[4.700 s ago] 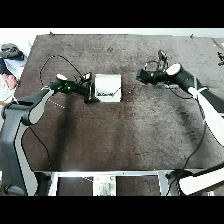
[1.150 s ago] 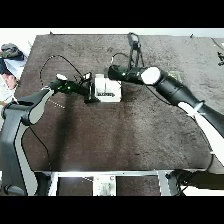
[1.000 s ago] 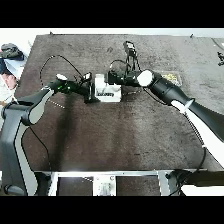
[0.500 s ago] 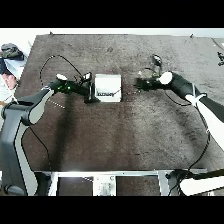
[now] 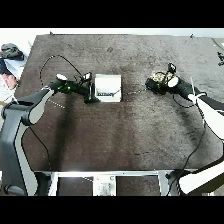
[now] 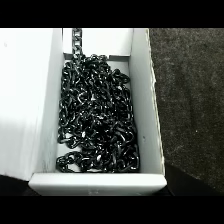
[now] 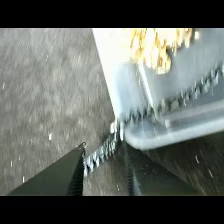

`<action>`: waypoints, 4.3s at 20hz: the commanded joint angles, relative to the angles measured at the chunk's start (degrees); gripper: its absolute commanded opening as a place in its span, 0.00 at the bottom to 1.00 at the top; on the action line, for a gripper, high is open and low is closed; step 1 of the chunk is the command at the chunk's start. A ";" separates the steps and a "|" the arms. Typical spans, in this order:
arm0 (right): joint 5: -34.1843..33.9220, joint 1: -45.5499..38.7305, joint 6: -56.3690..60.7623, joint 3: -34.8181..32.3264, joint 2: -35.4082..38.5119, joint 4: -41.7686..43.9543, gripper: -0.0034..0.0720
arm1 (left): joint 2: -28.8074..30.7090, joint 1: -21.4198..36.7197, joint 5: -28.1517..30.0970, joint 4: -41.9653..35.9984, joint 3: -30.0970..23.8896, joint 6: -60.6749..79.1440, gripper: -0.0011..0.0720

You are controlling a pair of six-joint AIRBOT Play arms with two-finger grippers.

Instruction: Fold the box and place the chain.

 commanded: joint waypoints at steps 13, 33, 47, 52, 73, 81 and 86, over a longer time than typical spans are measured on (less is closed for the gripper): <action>5.44 20.57 -9.88 2.99 24.87 2.43 0.06 | 0.00 -0.02 0.02 0.00 0.02 0.00 0.49; -0.20 22.47 -14.01 7.52 13.77 -20.35 0.36 | 0.00 -0.02 0.02 0.00 0.02 0.00 0.49; 33.11 3.69 -62.88 33.48 -13.64 31.36 0.34 | 0.00 -0.02 0.00 -0.02 0.02 0.00 0.49; 39.15 5.57 -70.88 33.48 -15.41 33.75 0.34 | 0.00 -0.02 0.00 -0.02 0.02 0.00 0.49; 47.76 11.41 -85.83 33.48 -12.33 28.04 0.45 | 0.00 -0.02 0.00 -0.02 0.02 0.00 0.49; 47.56 13.77 -88.89 33.46 -12.57 23.76 0.45 | 0.00 -0.02 0.02 -0.02 0.02 0.00 0.49; 45.38 14.93 -88.94 33.44 -13.16 21.57 0.61 | 0.00 -0.02 0.02 -0.02 0.02 0.00 0.49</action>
